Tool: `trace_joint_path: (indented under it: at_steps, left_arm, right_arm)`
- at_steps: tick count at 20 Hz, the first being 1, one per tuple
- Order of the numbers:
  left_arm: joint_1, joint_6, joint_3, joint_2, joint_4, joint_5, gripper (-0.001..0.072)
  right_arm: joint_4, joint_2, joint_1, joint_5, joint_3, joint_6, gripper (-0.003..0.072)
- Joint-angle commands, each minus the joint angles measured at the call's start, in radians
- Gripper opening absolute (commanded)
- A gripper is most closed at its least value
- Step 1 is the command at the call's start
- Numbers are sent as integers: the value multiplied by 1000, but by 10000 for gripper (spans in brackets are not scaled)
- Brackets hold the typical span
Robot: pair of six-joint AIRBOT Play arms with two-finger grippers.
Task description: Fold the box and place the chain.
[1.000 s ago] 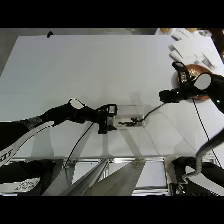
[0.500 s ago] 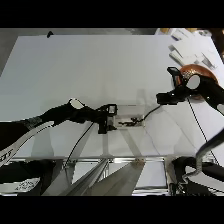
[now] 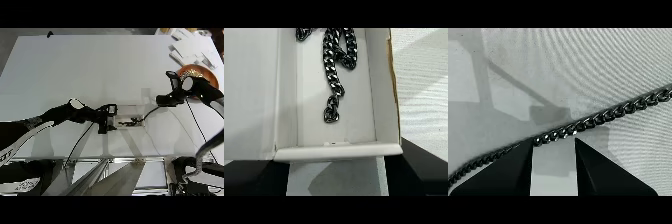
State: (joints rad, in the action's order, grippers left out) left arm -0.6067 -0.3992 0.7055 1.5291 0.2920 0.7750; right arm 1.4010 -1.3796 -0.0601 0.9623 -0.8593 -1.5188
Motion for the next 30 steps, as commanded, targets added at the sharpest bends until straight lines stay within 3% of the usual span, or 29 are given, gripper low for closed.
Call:
trace_joint_path:
  at_steps: [1, 5, 8, 12, 19, 24, 30]
  left_arm:
    - [1, 0, 0, 0, 0, 0, 314]
    - [1, 0, 0, -1, 0, 0, 314]
    - [1, 0, 0, 0, 0, 0, 314]
    - [1, 0, 0, 0, 0, 0, 314]
    - [1, 0, 0, 0, 0, 0, 315]
    - [1, 0, 0, -1, 0, 0, 314]
    - [1, 0, 0, -1, 0, 0, 314]
  right_arm:
    - [10, -12, -1, -10, 0, -4, 236]
    - [10, -31, -1, -3, 0, -19, 226]
    - [8, -32, -14, 6, 0, -1, 17]
    - [6, 42, -40, 57, 0, 8, 16]
    - [-30, 443, -40, 167, 0, 35, 17]
    - [-208, 619, -41, 267, 0, 100, 17]
    - [-444, 688, -41, 326, 0, 190, 17]
